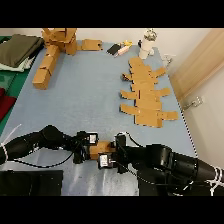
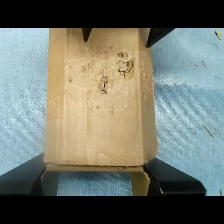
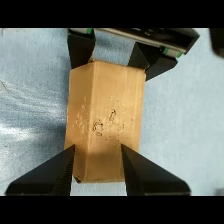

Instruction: Fold the box.

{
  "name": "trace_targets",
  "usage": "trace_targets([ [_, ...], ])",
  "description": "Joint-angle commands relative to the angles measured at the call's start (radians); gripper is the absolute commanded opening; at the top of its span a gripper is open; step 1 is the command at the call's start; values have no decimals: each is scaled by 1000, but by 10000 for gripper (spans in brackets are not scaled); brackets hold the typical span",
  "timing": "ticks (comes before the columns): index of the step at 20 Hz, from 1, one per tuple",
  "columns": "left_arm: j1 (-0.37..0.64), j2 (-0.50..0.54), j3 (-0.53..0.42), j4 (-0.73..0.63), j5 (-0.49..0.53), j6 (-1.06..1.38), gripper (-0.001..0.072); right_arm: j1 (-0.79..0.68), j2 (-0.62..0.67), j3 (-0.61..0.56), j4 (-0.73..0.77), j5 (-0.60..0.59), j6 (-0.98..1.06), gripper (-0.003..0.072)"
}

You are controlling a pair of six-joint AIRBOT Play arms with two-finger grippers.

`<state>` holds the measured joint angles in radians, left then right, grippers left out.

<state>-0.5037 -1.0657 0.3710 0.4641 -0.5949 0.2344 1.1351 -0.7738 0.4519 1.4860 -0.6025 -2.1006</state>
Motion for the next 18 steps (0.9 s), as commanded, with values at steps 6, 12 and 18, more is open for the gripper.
trace_targets([
  [6,0,1,0,0,0,0,560,49,1,-3,-183,12,156,383],
  [12,0,1,0,0,0,0,560,105,10,-2,-257,11,245,346],
  [18,0,0,0,0,0,0,560,113,29,-2,-285,-6,279,331],
])
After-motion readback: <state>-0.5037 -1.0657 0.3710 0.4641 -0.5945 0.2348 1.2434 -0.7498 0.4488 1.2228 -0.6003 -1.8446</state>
